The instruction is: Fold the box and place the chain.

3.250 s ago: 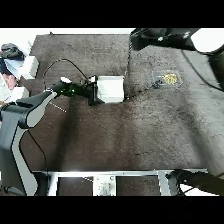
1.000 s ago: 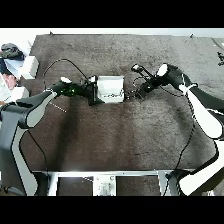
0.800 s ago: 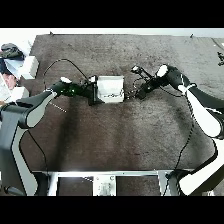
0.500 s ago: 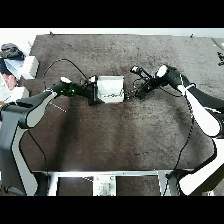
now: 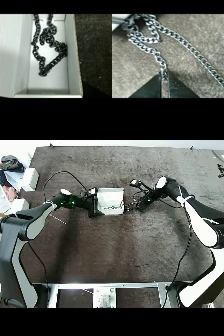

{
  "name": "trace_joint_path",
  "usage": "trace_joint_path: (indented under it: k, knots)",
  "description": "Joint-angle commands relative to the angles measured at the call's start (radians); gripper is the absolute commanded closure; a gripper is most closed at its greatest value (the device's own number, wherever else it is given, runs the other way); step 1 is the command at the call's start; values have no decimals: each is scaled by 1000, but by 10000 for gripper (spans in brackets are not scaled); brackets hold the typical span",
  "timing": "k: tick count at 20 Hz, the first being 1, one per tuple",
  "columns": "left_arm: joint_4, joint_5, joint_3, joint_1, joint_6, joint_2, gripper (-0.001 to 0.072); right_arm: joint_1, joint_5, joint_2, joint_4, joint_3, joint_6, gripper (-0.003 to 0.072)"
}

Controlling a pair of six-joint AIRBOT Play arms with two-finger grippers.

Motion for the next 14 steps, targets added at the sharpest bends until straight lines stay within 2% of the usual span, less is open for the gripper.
trace_joint_path:
  k: [1, 5, 8, 11, 14]
  knots:
    - [0, 0, 0, 0, 0, 0, 291, 0, 155, 10, 67, 90, -6, 675]
    - [0, 0, 0, 0, 0, 0, 291, 0, 241, 112, 317, 180, -6, 676]
    - [0, 0, 0, 0, 0, 0, 291, 1, 248, 206, 452, 187, -6, 676]
    - [0, 0, 0, 0, 0, 0, 291, 16, 179, 285, 538, 187, -6, 676]
    - [0, 0, 0, 0, 0, 0, 291, 75, 63, 318, 545, 187, -5, 676]
